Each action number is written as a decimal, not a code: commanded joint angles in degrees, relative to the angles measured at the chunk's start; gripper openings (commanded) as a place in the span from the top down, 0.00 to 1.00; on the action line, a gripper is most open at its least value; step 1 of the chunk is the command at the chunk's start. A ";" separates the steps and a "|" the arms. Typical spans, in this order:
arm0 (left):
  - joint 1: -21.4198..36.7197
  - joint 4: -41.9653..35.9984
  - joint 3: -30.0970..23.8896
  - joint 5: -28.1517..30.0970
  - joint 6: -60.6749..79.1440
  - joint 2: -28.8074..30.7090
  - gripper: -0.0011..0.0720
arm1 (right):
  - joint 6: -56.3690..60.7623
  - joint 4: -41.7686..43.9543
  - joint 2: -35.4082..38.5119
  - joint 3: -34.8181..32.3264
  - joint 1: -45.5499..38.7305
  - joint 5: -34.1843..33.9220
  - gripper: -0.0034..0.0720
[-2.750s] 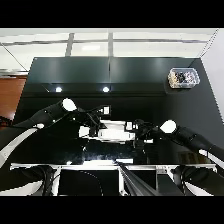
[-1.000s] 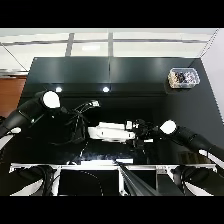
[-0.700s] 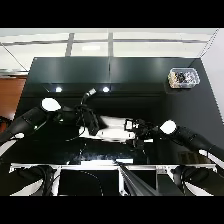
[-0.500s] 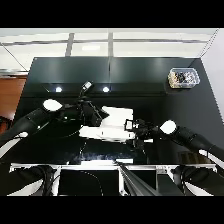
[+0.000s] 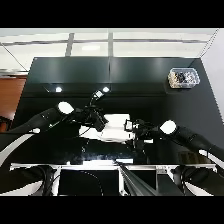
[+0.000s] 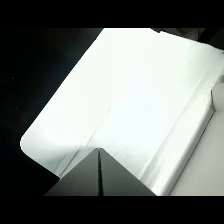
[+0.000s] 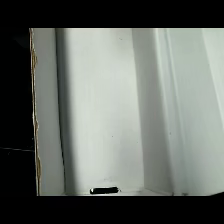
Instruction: Fold the box and place the chain.
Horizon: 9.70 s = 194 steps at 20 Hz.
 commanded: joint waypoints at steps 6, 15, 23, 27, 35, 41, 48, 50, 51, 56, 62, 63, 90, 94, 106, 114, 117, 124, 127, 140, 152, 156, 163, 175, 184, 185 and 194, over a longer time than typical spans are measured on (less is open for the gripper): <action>12.02 6.97 3.32 -8.72 -1.27 10.21 0.95 | 0.00 0.02 -0.02 0.00 0.00 -0.15 0.41; 12.98 14.93 -5.16 -14.91 20.37 15.61 0.02 | 0.00 0.02 -0.02 0.00 0.00 -0.15 0.41; 4.74 14.88 -7.93 -8.17 28.09 12.68 0.03 | 0.02 0.07 -0.02 0.00 -0.02 -0.15 0.41; 2.23 14.86 -7.93 -7.72 28.06 11.02 0.03 | 0.02 0.04 -0.02 0.00 0.00 -0.15 0.41; 1.66 12.09 -7.93 -5.55 28.06 10.45 0.42 | 0.02 0.04 -0.04 0.00 0.00 -0.17 0.41; -0.48 8.26 -7.93 -6.27 28.04 10.43 0.76 | 0.04 0.04 -0.04 0.00 0.00 -0.17 0.41; -3.54 -0.26 -7.93 -1.31 28.09 9.66 0.76 | 0.04 0.07 -0.02 0.00 0.00 -0.17 0.41; -4.37 -0.04 -7.93 -0.26 28.06 8.66 0.76 | 0.04 0.07 -0.02 0.00 -0.02 -0.17 0.41; -4.35 -0.07 -7.93 -0.26 28.04 8.24 0.76 | 0.07 0.07 -0.02 0.00 -0.02 -0.17 0.41; -4.35 0.42 -7.93 -0.66 28.02 7.34 0.59 | 0.04 0.04 -0.02 0.00 0.00 -0.17 0.41; -4.35 0.42 -7.93 -0.63 28.02 7.34 0.58 | 0.04 0.07 -0.02 0.00 0.00 -0.17 0.41; -4.35 0.42 -7.93 -0.70 28.02 7.34 0.58 | 0.04 0.07 -0.02 0.00 0.00 -0.17 0.41; 39.74 17.73 -10.82 -26.38 -43.08 16.41 0.95 | 0.04 0.04 -0.02 0.00 0.00 -0.17 0.41; 34.01 11.87 -10.67 -27.82 -42.05 4.52 0.95 | 0.04 0.04 -0.02 0.00 0.00 -0.17 0.41; 21.16 -5.66 -9.14 -23.67 -22.88 -0.02 0.94 | 0.04 0.04 -0.02 0.00 0.00 -0.17 0.41; 21.20 -4.90 -9.14 -25.22 -22.69 3.54 0.01 | 0.07 0.04 -0.04 0.00 0.00 -0.17 0.41; 17.94 -2.34 -9.14 -21.81 -26.97 5.05 0.02 | 0.04 0.04 -0.02 0.00 0.00 -0.17 0.41; 9.09 1.44 -8.46 -8.09 -38.07 8.11 0.02 | 0.07 0.04 -0.04 0.00 0.00 -0.20 0.41; 8.44 1.55 -6.97 -8.39 -39.01 8.11 0.02 | 0.07 0.04 -0.02 0.00 0.00 -0.20 0.41; -8.68 37.79 3.52 -10.80 -76.02 6.56 0.06 | 0.07 0.04 -0.04 0.00 0.00 -0.20 0.41; -19.63 55.98 15.58 -18.40 -99.34 -4.37 0.47 | 0.07 0.04 -0.02 0.00 0.00 -0.20 0.41; -19.76 54.49 15.74 -18.34 -100.87 -4.70 0.63 | 0.07 0.04 -0.02 0.00 0.00 -0.20 0.41; -19.76 54.27 15.74 -17.99 -102.16 -4.70 0.84 | 0.07 0.04 -0.02 0.00 0.00 -0.20 0.41; -20.11 52.17 15.78 -18.97 -104.24 -4.70 0.51 | 0.07 0.04 -0.02 0.00 0.00 -0.20 0.41; -20.11 52.17 15.80 -18.97 -105.70 -5.18 0.95 | 0.57 0.11 -0.02 0.00 0.00 -0.17 0.18; -20.09 52.24 15.80 -19.06 -105.63 -5.18 0.95 | 0.68 0.04 0.11 0.00 -0.02 -0.20 0.09; -19.32 52.13 15.80 -21.31 -104.56 -5.11 0.95 | 9.51 -16.72 8.70 0.11 -0.02 3.78 0.09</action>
